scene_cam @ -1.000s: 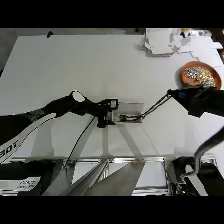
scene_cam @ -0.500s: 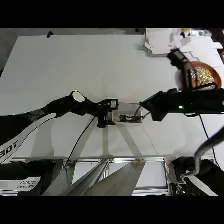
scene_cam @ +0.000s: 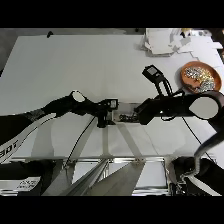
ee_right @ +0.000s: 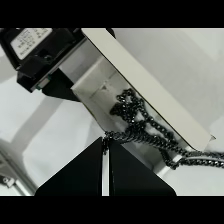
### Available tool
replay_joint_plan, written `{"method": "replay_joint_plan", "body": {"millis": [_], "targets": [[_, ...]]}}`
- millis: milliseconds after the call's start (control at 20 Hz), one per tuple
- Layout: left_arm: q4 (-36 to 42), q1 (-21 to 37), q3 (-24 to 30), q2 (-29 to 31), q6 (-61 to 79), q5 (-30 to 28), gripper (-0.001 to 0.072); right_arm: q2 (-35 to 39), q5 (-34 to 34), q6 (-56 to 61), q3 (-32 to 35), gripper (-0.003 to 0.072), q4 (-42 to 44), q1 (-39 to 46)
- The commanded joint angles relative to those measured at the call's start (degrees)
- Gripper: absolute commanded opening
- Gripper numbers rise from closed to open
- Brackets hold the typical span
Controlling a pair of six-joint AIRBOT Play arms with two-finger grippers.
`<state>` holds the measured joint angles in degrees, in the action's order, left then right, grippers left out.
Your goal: Fold the box and place the chain.
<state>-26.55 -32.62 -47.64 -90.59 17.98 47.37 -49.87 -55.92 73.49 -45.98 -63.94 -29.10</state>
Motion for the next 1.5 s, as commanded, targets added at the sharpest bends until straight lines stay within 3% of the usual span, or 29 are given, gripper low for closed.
{"method": "replay_joint_plan", "body": {"millis": [0,400,800,850,900,950,1150,1200,1250,1300,1450], "targets": [[0.0,0.0,0.0,0.0,0.0,0.0,0.0252,-0.4,4.1,0.2,2.1,0.0016,-0.7,-0.3],[0.0,0.0,0.0,0.0,0.0,0.0,0.0253,-2.3,6.8,0.2,4.5,0.0016,-0.2,-0.4],[0.0,0.0,0.0,0.0,0.0,0.0,0.0252,-3.1,17.6,0.2,11.8,0.0020,0.8,-5.1],[0.0,0.0,0.0,0.0,0.0,0.0,0.0252,-3.8,17.5,0.2,11.8,0.0081,0.8,-5.1],[0.0,0.0,0.0,0.0,0.0,0.0,0.0253,-4.6,17.4,0.2,11.8,0.0190,0.8,-5.1],[0.0,0.0,0.0,0.0,0.0,0.0,0.0253,-5.1,16.7,0.2,11.8,0.0285,1.0,-5.1],[0.0,0.0,0.0,0.0,0.0,0.0,0.0253,-2.2,5.8,0.2,5.0,0.0291,-2.6,-5.0],[0.0,0.0,0.0,0.0,0.0,0.0,0.0253,-1.0,2.3,0.3,2.1,0.0253,-5.7,-4.9],[0.0,0.0,0.0,0.0,0.0,0.0,0.0253,0.3,-2.0,1.0,-1.1,0.0145,-8.9,-3.9],[0.0,0.0,0.0,0.0,0.0,0.0,0.0253,1.0,-5.3,2.8,-3.5,0.0095,-11.7,-2.3],[0.0,0.0,0.0,0.0,0.0,0.0,0.0253,1.4,-9.8,7.4,-6.3,0.0095,-18.5,6.9]]}}
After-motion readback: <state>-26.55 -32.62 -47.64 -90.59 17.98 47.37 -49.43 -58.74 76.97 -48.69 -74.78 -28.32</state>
